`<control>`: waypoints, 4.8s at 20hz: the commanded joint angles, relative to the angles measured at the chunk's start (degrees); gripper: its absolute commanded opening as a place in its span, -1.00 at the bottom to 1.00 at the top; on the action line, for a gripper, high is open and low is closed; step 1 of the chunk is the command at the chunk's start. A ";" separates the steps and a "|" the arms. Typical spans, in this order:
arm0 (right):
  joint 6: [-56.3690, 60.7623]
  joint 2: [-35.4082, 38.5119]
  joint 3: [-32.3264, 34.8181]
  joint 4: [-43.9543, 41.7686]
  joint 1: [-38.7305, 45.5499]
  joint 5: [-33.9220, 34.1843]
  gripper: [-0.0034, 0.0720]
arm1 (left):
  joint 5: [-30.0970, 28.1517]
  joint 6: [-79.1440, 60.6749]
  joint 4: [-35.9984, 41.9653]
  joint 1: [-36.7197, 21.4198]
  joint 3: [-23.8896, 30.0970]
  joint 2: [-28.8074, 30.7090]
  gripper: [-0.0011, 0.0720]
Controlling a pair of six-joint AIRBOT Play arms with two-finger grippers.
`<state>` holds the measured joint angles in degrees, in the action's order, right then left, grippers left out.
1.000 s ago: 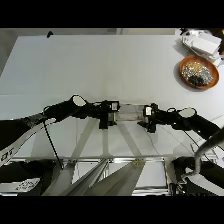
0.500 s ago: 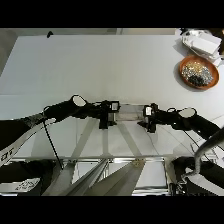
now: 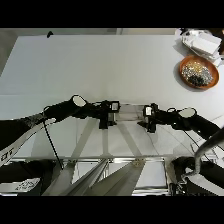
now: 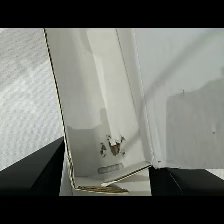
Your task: Fold the box and place the chain.
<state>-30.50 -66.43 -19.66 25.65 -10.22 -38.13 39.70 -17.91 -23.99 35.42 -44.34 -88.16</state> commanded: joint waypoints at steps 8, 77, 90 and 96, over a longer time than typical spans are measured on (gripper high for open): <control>3.96 1.44 0.02 3.43 0.00 -0.35 0.96 | -0.04 -0.07 -0.02 0.02 0.04 0.02 -0.60; 19.50 5.25 -7.43 23.78 -0.02 -7.50 -0.40 | -0.04 -0.04 -0.02 0.02 0.04 0.02 -0.60; 16.02 3.93 -8.07 24.87 -4.87 -4.11 -0.51 | -0.04 -0.04 -0.02 0.02 0.04 0.02 -0.60; 14.97 3.78 -8.07 24.85 -7.78 0.11 -0.65 | -0.02 -0.04 -0.02 0.02 0.04 0.02 -0.60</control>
<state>-15.03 -62.52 -27.68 50.76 -16.45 -40.34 39.77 -17.98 -24.05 35.44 -44.31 -88.16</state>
